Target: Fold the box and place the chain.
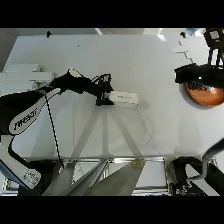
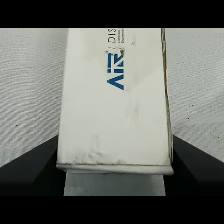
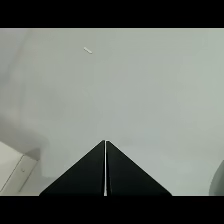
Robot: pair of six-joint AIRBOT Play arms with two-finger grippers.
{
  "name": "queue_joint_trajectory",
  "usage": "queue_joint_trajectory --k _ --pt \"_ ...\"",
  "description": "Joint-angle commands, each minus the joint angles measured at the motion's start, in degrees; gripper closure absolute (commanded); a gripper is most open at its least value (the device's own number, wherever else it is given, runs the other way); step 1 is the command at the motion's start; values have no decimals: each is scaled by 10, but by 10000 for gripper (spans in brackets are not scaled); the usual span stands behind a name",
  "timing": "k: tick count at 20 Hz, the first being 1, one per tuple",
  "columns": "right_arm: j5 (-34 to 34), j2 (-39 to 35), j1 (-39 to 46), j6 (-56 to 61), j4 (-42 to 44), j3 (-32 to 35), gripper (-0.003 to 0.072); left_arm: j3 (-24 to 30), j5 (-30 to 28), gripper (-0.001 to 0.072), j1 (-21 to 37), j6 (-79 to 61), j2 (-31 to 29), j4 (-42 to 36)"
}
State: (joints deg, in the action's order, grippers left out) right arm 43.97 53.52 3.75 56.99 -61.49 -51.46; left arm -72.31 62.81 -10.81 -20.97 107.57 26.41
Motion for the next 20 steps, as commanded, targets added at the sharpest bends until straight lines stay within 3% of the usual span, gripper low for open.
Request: queue_joint_trajectory --k 1,3,7,11,20 --pt "0 -1 1 0 -2 0 673 0 0 462 0 0 0 -2" --pt "0 -1 1 0 -2 0 673 0 3 696 0 0 0 -5" --pt "0 -1 1 0 -2 0 673 0 23 702 0 45 -17 -9" --pt "0 -1 1 0 -2 0 673 0 7 703 2 97 -68 -6" --pt "0 -1 1 0 -2 0 673 0 -238 703 2 234 -217 25"
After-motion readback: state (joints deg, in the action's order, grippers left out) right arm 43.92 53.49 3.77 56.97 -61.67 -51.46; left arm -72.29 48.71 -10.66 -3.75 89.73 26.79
